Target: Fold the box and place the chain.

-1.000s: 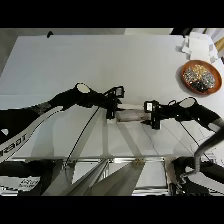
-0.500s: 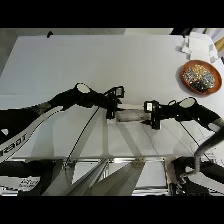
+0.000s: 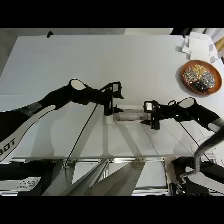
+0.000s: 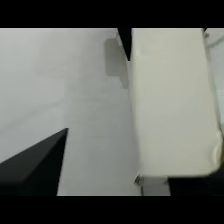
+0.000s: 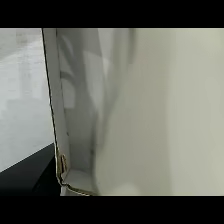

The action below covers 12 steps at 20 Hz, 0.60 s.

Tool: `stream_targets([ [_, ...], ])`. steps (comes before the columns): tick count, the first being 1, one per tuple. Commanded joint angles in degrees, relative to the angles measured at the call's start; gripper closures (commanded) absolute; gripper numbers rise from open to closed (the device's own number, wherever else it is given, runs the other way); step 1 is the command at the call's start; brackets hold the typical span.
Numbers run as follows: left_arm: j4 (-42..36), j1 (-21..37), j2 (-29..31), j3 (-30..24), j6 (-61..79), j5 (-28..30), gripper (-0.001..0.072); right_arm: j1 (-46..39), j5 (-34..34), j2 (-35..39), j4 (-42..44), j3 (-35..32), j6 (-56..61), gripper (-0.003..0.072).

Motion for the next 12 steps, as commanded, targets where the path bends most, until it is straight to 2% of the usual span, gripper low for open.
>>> stream_targets([
  [1, 8.2, 2.3, 5.0, 0.0, -6.9, -0.3, 0.0018, 0.0, 0.3, 0.0, -0.2, 0.0, -0.2, 0.028],
  [6, 24.4, 3.7, 10.4, 0.0, -20.8, -7.9, 0.002, 0.0, 0.3, 0.0, -0.2, 0.0, -0.2, 0.028],
  [8, 26.9, 3.7, 12.2, 0.0, -25.6, -10.3, 0.005, 0.0, 0.3, 0.0, -0.2, 0.0, -0.2, 0.028],
  [9, 27.3, 3.7, 13.0, 0.0, -27.5, -11.2, 0.0158, 0.0, 0.3, 0.0, -0.2, 0.0, -0.2, 0.028],
  [12, 27.6, 3.6, 15.1, 0.0, -28.3, -15.4, 0.0713, 0.0, 0.3, 0.0, -0.2, 0.0, -0.2, 0.0281],
])
